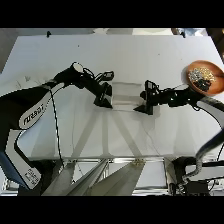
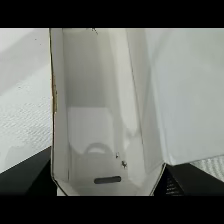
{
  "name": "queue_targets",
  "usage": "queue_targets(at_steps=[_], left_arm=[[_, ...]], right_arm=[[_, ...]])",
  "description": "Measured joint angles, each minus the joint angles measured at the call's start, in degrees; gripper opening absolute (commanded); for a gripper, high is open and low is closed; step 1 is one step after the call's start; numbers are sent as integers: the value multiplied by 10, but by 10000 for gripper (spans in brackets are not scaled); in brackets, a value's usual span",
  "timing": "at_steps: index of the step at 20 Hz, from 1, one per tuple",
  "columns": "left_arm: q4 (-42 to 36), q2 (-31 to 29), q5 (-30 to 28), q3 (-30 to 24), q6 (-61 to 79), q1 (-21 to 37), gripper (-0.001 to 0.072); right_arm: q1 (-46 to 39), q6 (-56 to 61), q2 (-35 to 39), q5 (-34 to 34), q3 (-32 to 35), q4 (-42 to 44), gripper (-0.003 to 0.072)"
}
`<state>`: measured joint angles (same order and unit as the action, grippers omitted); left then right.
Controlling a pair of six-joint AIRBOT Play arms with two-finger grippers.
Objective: Fold the box and place the chain.
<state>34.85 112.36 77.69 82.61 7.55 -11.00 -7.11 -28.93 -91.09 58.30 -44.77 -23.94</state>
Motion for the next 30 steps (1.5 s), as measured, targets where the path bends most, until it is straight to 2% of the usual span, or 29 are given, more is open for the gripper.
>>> queue_targets(at_steps=[15,30], left_arm=[[21,0,-2,0,-26,4,699],[-27,0,-55,-34,-33,3,699]], right_arm=[[0,-3,0,-3,0,-4,548],[0,-2,0,-3,0,-4,548]])
